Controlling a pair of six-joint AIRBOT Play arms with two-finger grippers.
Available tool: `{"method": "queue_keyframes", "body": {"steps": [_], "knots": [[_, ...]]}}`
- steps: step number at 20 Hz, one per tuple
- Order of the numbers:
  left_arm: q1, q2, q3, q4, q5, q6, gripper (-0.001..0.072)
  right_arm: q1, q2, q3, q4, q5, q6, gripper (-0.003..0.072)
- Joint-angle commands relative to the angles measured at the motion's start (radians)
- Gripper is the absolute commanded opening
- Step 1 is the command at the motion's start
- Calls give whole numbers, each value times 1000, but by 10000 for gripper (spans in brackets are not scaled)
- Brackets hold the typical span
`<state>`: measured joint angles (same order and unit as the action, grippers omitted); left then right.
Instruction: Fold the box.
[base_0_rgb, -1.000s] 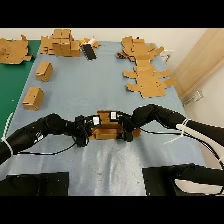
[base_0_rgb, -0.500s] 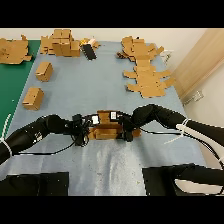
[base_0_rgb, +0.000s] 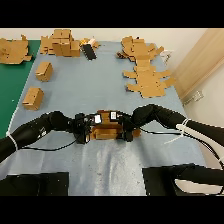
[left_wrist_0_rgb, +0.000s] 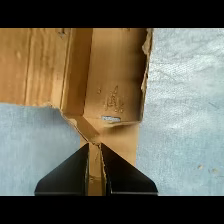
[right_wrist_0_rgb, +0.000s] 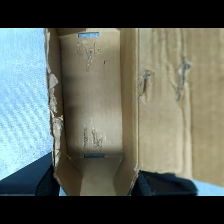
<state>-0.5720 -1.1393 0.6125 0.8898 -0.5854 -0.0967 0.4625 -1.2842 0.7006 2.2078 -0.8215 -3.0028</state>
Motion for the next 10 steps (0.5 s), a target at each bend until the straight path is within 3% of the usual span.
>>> {"method": "queue_keyframes", "body": {"steps": [1, 10], "knots": [[-1, -21, 27, -5, -29, 4, 136, 0, 0, 0, -5, 1, 0, 499], [-45, -40, 31, -82, -7, 64, 134, 0, 0, 0, -5, 1, 0, 499]]}}
